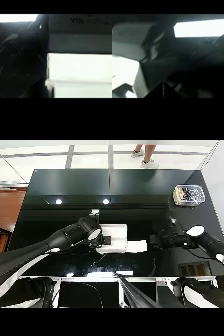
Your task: Fold the box and place the chain.
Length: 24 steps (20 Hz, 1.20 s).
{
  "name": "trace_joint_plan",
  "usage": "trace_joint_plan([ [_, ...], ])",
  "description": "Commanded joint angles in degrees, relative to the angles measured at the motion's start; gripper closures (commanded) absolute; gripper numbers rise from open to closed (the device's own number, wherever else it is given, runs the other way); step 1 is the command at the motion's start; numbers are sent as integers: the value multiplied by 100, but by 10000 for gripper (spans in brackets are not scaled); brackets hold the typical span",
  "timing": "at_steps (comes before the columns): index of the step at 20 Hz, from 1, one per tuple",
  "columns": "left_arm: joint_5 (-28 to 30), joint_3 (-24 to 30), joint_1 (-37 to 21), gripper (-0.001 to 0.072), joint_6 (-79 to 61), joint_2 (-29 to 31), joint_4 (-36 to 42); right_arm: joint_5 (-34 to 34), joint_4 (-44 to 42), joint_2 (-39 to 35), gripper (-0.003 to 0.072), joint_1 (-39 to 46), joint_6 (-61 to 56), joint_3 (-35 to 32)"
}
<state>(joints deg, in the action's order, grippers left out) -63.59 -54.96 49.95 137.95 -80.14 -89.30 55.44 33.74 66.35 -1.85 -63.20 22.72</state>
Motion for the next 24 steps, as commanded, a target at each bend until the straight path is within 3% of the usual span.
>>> trace_joint_plan([
  [1,0,2,-4,688,0,-4,0,122,-1104,623,674,-507,918,-68],
  [4,0,2,-7,688,0,-4,0,264,-1244,643,675,-737,1036,164],
  [8,0,2,-7,688,0,-4,0,1167,-1213,643,646,-756,1202,857],
  [10,0,2,-4,688,0,-4,0,1360,-1222,643,68,-756,1204,1032],
  [15,0,2,-4,688,0,-4,0,1346,-1202,643,57,-1139,1104,1064],
  [17,-2,2,-4,688,0,-4,0,949,-1108,643,57,-1493,883,1091],
  [21,-2,2,-7,688,0,-4,0,122,212,643,57,-2179,-584,1563],
  [24,-2,2,-7,688,0,-4,-2,-232,389,643,58,-2546,-1016,1825],
])
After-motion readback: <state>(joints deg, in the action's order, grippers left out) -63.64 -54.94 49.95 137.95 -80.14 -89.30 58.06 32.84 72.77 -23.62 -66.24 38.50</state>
